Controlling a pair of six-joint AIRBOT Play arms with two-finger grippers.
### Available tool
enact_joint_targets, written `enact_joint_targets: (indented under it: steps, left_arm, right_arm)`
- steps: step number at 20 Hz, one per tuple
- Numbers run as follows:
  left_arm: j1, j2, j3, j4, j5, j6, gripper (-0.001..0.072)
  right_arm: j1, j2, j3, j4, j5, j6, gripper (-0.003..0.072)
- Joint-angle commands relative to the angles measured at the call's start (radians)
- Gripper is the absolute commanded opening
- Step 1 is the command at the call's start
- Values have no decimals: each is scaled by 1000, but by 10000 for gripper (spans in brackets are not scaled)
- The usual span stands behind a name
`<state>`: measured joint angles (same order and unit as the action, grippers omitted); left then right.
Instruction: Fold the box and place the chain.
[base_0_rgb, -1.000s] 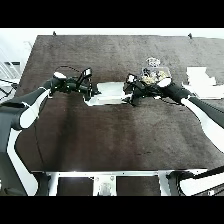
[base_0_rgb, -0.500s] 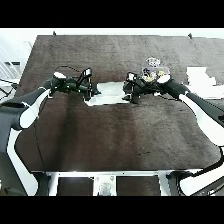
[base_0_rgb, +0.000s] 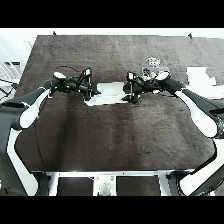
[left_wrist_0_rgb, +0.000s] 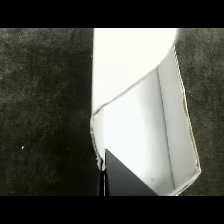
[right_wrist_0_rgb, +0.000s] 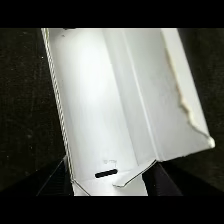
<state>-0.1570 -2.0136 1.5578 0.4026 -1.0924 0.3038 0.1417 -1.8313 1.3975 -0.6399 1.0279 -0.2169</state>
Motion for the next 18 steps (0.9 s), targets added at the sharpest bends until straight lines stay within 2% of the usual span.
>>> enact_joint_targets:
  steps: [1, 8, 11, 18]
  left_arm:
    - [0, 0, 1, 0, 0, 0, 19]
    - [0, 0, 1, 0, 0, 0, 19]
    - [0, 0, 1, 0, 0, 0, 19]
    - [0, 0, 1, 0, 3, 0, 19]
  right_arm:
    - [-1, -34, 24, 3, 54, -11, 616]
    - [-2, -85, 48, 12, 56, -58, 617]
    - [-2, -110, 89, 23, 110, -57, 616]
    - [-2, -137, 111, 31, 151, -57, 617]
